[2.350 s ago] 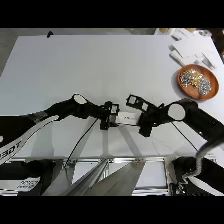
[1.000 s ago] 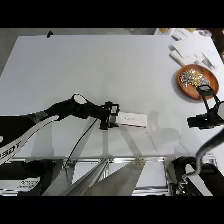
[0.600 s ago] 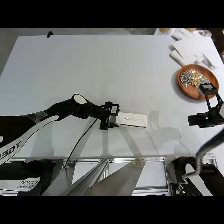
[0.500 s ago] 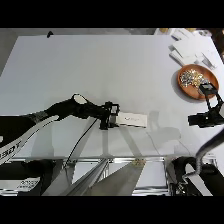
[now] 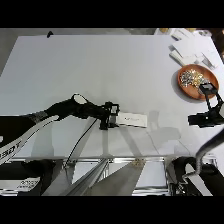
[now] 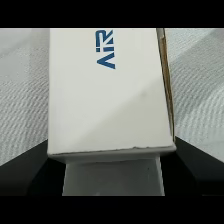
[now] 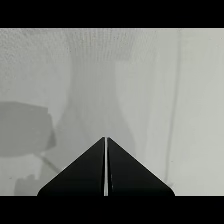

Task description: Fold the box and place the chain.

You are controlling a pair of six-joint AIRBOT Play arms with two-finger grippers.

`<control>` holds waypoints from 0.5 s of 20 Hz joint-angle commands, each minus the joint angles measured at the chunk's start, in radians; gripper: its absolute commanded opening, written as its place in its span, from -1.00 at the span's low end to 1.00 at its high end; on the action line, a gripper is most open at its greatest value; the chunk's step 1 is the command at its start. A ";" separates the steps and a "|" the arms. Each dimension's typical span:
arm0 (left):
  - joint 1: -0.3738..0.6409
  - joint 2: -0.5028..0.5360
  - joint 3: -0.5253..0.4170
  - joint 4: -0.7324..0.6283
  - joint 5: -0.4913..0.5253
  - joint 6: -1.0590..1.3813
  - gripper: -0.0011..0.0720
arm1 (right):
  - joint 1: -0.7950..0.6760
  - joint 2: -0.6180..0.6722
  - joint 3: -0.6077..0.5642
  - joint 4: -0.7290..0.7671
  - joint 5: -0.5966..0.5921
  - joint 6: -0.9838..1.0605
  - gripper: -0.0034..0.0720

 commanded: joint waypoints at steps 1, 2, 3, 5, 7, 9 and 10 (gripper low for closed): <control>-0.001 0.000 0.000 0.000 -0.060 0.000 -0.56 | -0.001 0.001 0.000 0.000 0.000 0.000 -0.86; -0.001 0.001 0.000 -0.001 -0.079 0.000 -0.56 | -0.001 0.001 0.000 0.000 0.000 0.000 -0.86; -0.001 0.001 0.000 -0.004 -0.105 0.000 -0.56 | -0.001 0.001 0.000 0.000 0.000 0.000 -0.86; -0.001 0.002 0.000 -0.003 -0.161 0.000 -0.56 | -0.001 0.001 0.000 0.000 0.000 0.000 -0.86; 0.000 0.003 0.000 -0.004 -0.170 0.000 -0.56 | -0.001 0.001 0.000 0.000 0.000 0.000 -0.86; 0.004 0.010 0.000 0.002 -0.169 -0.002 -0.57 | -0.001 0.001 0.000 0.000 0.000 0.000 -0.86; 0.009 0.020 0.000 0.000 -0.169 -0.029 -0.57 | -0.001 0.001 0.000 0.000 0.000 0.000 -0.86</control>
